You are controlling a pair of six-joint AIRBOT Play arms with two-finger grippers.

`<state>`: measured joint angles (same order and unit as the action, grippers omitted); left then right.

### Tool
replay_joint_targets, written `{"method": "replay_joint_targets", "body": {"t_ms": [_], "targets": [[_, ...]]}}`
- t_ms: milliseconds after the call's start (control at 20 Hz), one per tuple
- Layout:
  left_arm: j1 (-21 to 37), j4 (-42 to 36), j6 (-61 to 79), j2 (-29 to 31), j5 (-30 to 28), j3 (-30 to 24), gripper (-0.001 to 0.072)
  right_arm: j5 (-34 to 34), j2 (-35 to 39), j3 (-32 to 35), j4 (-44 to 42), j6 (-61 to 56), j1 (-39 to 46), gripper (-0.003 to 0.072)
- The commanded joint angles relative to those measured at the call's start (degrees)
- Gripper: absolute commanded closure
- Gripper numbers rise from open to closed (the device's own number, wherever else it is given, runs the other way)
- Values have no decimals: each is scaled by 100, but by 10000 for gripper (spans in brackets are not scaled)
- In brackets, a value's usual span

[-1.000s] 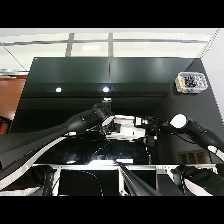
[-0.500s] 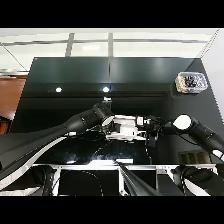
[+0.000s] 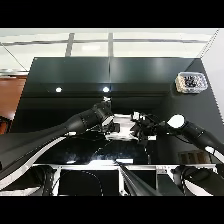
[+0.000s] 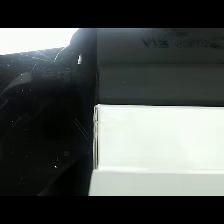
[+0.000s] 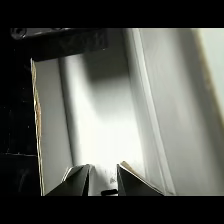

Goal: Fold the box and place the chain.

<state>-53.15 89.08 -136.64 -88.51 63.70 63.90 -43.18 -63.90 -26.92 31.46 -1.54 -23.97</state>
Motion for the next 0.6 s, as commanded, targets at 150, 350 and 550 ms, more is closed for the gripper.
{"method": "replay_joint_targets", "body": {"t_ms": [150, 350, 550], "targets": [[-2, -22, -2, -4, -17, 2, 678, 39, -192, -2, -291, 0, -20, 410], [-2, -24, -2, -4, -17, 2, 678, 17, -190, -2, -129, -155, -17, 345], [0, -105, -2, -4, -17, 2, 678, -133, -116, -24, -37, -857, 2, 673]]}}
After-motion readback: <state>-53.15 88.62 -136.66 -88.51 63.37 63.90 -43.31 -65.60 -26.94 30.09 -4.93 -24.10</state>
